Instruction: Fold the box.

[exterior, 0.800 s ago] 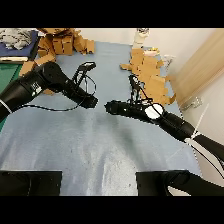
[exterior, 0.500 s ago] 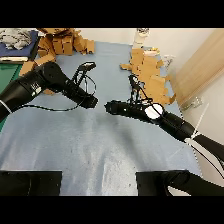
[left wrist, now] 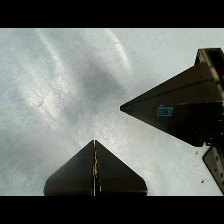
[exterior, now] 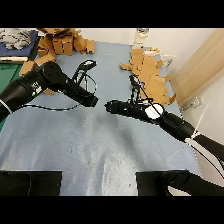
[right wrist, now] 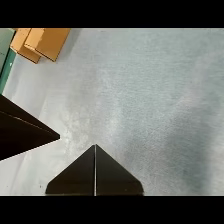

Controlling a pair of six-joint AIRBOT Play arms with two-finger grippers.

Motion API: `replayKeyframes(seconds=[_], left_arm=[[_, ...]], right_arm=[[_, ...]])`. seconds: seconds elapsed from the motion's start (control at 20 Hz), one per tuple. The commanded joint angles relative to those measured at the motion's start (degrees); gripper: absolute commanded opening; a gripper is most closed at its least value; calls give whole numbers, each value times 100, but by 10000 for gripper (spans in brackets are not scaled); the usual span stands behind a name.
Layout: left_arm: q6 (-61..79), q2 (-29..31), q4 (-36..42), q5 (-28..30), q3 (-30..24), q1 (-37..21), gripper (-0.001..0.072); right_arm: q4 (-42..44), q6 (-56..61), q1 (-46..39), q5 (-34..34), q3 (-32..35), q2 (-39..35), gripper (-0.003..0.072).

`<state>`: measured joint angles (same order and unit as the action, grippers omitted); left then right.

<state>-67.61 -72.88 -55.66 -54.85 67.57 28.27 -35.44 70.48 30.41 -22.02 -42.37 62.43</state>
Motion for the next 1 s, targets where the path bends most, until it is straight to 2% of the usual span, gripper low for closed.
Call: replayKeyframes(seconds=[0.0,0.05,0.1,0.2,0.25,0.35,0.4,0.45,0.5,0.55,0.7,0.95], left_arm=[[72,2,-2,114,-2,-2,13],[72,2,42,166,-2,-2,13],[70,2,72,317,-2,-2,13],[52,2,72,511,-2,-2,12],[52,2,111,538,-2,-2,12],[57,2,164,538,-4,-2,12],[68,2,157,542,-2,-2,13],[74,2,160,544,-2,-4,12],[72,0,162,546,-4,-2,12],[70,0,164,570,-4,-2,12],[52,2,177,667,-4,-2,12],[55,2,181,669,-2,-2,12]], right_arm=[[-4,33,2,-223,-4,0,3],[-96,39,-9,-243,-4,2,19],[-243,44,-61,-192,-7,2,100],[-525,356,-570,-90,-55,11,100],[-734,577,-1104,-118,-142,26,102],[-1211,706,-2455,-398,-476,76,237],[-1506,706,-3123,-614,-699,122,245],[-1814,704,-3731,-804,-922,170,337],[-2168,704,-4301,-951,-1145,229,488],[-2470,704,-4754,-1049,-1338,308,530],[-2940,551,-5440,-1379,-1755,732,533],[-3305,404,-5429,-1427,-2076,1668,534]])
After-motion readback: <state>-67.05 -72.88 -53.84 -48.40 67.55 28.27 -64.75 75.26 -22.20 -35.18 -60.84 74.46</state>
